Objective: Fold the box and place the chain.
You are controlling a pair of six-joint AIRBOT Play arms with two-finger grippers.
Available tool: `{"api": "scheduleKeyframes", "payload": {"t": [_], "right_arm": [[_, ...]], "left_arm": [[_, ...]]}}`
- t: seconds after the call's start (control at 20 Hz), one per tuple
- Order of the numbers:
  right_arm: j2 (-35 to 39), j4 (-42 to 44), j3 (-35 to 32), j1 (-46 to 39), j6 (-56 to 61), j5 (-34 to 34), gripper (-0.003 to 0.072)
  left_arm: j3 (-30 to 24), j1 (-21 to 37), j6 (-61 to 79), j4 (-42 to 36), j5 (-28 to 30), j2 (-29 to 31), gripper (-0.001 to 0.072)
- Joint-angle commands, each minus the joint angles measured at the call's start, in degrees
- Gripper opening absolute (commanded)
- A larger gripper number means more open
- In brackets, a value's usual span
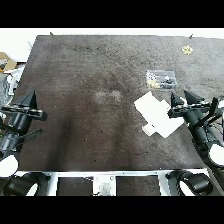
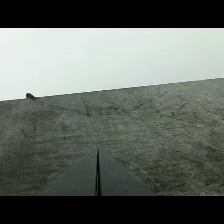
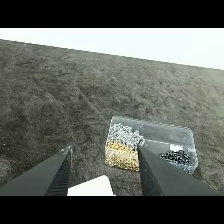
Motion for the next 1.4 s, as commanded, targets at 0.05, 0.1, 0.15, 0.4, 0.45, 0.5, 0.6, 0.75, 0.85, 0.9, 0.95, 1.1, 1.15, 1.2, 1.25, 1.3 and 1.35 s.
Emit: {"api": "scheduleKeyframes", "payload": {"t": [0.05,0.1,0.15,0.4,0.45,0.5,0.6,0.75,0.85,0.9,0.95,1.1,1.15,1.2,1.25,1.3,1.35], "right_arm": [[0.0,0.1,0.0,0.0,0.0,0.0,0.0458],[0.0,0.0,0.1,0.0,0.2,0.2,0.0458],[0.0,0.0,0.2,0.0,0.2,0.1,0.0458],[-1.1,0.0,5.5,-0.5,-0.5,0.2,0.0458],[-2.5,0.0,7.4,-1.3,-0.5,0.5,0.0458],[-4.7,0.0,9.7,-2.8,-0.5,1.7,0.0458],[-10.2,0.0,14.9,-7.8,-0.2,8.7,0.0457],[-20.9,-0.6,24.0,-20.5,4.3,25.8,0.0458],[-29.3,-5.8,31.4,-30.6,9.8,41.2,0.0457],[-33.1,-8.7,34.9,-34.5,12.0,47.6,0.0457],[-37.3,-12.1,38.7,-38.1,14.3,53.2,0.0457],[-48.7,-22.4,49.9,-43.8,21.2,64.4,0.0438],[-52.6,-26.4,53.9,-44.7,23.8,67.8,0.0438],[-56.3,-29.9,57.7,-45.1,25.2,71.1,0.0438],[-60.1,-33.6,61.6,-45.0,26.3,74.6,0.0438],[-64.2,-37.1,65.8,-44.9,26.7,78.4,0.0438],[-67.9,-39.6,69.5,-44.9,27.0,81.9,0.0438]], "left_arm": [[0.0,0.0,0.0,0.0,0.0,0.0,0.0011],[0.0,0.0,0.0,0.0,0.0,0.0,0.0011],[0.0,0.0,0.0,0.0,0.0,0.0,0.0011],[0.0,0.0,0.0,0.0,0.0,0.0,0.0010],[0.0,0.0,0.0,0.0,0.0,0.0,0.0011],[0.0,0.0,0.0,0.0,0.0,0.0,0.0010],[0.0,0.0,0.0,0.0,0.0,0.0,0.0010],[0.0,0.0,0.0,0.0,0.0,0.0,0.0011],[0.0,0.0,0.0,0.0,0.0,0.0,0.0011],[0.0,0.0,0.0,0.0,0.0,0.0,0.0010],[0.0,0.0,0.0,0.0,0.0,0.0,0.0011],[0.0,0.0,0.0,0.0,0.0,0.0,0.0011],[0.0,0.0,0.0,0.0,0.0,0.0,0.0011],[0.0,0.0,0.0,0.0,0.0,0.0,0.0010],[0.0,0.0,0.0,0.0,0.0,0.0,0.0011],[0.0,0.0,0.0,0.0,0.0,0.0,0.0011],[0.0,0.0,0.0,0.0,0.0,0.0,0.0011]]}}
